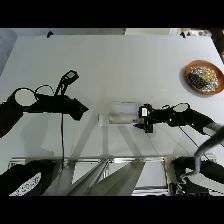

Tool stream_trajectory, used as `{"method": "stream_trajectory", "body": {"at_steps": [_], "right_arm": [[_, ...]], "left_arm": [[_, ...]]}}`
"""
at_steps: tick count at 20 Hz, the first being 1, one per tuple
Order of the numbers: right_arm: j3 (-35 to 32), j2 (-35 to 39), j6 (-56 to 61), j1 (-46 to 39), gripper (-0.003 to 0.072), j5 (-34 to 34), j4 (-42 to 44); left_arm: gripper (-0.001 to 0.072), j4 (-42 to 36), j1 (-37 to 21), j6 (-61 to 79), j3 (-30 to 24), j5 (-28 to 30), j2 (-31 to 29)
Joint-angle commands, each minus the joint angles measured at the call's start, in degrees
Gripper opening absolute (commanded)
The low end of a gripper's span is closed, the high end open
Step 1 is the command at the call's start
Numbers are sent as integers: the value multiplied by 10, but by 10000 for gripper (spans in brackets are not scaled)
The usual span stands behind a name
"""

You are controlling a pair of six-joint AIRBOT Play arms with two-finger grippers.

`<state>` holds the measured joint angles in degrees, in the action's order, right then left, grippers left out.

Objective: Fold the box and place the chain.

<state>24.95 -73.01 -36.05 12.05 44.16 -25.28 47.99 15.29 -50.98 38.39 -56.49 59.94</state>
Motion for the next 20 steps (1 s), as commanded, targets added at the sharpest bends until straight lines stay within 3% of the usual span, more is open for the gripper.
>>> {"method": "stream_trajectory", "body": {"at_steps": [1, 4, 7, 20], "right_arm": [[0, 0, 0, 0, 318, 0, 0], [0, 0, 0, 0, 318, 0, 0], [0, 0, 0, 0, 318, 0, 0], [0, 0, 0, 0, 318, 0, 0]], "left_arm": [[4, -37, -21, -47, -14, -5, 72], [3, -91, 1, -48, -14, 5, 151], [3, -99, 26, -87, -14, 32, 187], [3, -135, 73, -135, -9, 50, 188]]}}
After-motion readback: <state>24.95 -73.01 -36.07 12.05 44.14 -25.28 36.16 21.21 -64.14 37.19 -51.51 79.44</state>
